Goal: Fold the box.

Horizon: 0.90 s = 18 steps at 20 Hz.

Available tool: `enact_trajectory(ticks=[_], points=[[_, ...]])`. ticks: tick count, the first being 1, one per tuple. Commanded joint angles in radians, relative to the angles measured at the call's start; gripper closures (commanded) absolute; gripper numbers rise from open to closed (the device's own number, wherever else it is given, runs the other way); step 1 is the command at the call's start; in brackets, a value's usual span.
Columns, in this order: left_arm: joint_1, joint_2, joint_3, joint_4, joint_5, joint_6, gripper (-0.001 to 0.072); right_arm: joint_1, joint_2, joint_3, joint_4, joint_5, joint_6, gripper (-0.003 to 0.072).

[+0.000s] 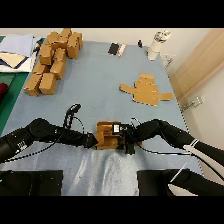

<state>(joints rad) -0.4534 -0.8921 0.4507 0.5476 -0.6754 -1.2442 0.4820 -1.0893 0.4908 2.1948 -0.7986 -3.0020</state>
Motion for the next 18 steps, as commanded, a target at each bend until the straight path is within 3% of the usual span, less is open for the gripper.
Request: enact_trajectory(ticks=[1,6,12,18], points=[[-0.008,0.0,0.001,-0.072,0.042,0.014,0.0239,0.0,0.0,0.0,0.0,0.0,0.0,0.0214],[-0.037,-0.006,0.01,-0.028,0.076,-0.046,0.0251,0.0,0.0,0.0,0.0,0.0,0.0,0.0215],[-0.211,-0.152,0.201,0.537,0.038,-0.615,0.0251,0.0,0.0,0.0,0.0,0.0,0.0,0.0214],[-0.343,-0.294,0.381,0.815,-0.109,-1.017,0.025,0.0,0.0,0.0,0.0,0.0,0.0,0.0214]])
